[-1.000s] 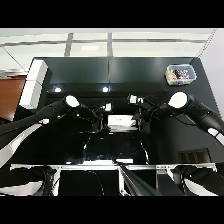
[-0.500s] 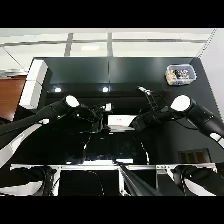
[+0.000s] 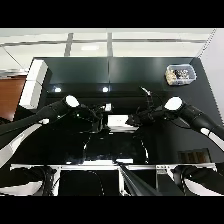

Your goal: Fold the box and place the chain.

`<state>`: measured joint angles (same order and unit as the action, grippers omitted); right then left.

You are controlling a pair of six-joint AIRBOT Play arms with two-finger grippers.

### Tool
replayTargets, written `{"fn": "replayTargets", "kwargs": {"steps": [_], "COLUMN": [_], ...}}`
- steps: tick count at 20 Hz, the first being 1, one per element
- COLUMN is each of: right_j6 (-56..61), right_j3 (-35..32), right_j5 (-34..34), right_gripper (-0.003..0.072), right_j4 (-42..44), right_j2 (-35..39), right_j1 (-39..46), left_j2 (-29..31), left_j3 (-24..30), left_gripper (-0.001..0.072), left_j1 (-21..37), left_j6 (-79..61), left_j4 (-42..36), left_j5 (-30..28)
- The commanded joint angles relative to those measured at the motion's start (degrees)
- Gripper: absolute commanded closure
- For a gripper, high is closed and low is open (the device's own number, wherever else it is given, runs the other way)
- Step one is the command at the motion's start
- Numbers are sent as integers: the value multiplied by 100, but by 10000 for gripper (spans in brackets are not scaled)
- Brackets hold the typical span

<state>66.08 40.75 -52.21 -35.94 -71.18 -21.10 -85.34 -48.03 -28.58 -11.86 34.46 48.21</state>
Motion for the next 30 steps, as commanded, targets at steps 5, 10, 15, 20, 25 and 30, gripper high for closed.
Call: {"fn": "replayTargets", "kwargs": {"steps": [5,10,15,20,25,30], "right_j6": [-223,-199,-197,-197,-208,-295], "right_j3": [267,415,411,411,411,411], "right_j5": [-994,-2306,-2774,-2146,-2105,-2081], "right_gripper": [667,666,667,667,666,666], "right_j4": [-238,-1290,-1853,-1770,-1788,-1792], "right_j2": [809,2120,2645,2645,2645,2645], "right_j1": [706,2430,3543,3486,3486,3486], "left_j2": [7,400,1191,575,-610,-852], "left_j3": [-2,-2,-48,-807,-1880,-2221], "left_gripper": [310,-11,-10,-4,-4,-4], "left_j1": [7,46,-2,-833,-1075,-1078], "left_j6": [11,260,1082,1506,2691,3322], "left_j4": [0,101,142,-498,-170,763], "left_j5": [9,22,195,-173,9,839]}}
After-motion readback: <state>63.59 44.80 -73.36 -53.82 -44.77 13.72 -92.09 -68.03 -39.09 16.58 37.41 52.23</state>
